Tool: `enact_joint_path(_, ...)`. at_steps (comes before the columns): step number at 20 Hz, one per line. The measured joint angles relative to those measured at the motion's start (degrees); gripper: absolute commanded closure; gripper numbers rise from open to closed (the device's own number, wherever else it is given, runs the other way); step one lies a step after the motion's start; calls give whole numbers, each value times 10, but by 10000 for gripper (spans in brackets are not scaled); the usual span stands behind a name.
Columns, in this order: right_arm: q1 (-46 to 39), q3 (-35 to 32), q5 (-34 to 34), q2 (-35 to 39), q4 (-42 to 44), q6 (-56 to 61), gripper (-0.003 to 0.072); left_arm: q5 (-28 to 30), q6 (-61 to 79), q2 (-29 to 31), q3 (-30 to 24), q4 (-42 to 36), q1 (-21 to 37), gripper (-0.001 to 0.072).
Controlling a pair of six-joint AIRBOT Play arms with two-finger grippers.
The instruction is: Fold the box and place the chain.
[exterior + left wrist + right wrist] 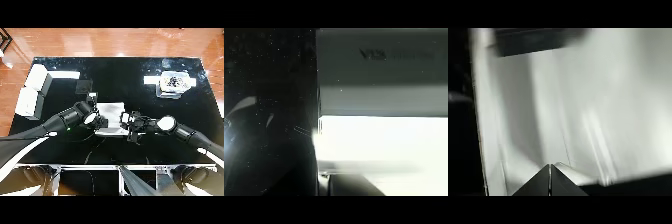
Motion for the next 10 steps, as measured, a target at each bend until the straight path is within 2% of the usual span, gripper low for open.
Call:
enact_joint_path(3, -44, 0, 26, 37, -7, 135, 668, 0, 1, 0, 0, 0, 0, 691)
enact_joint_path(6, -121, 0, 89, 90, -14, 292, 668, 0, 1, 0, 0, 0, 0, 691)
enact_joint_path(10, -247, -2, 180, 132, -99, 532, 668, -1, 1, 0, 0, 0, 0, 691)
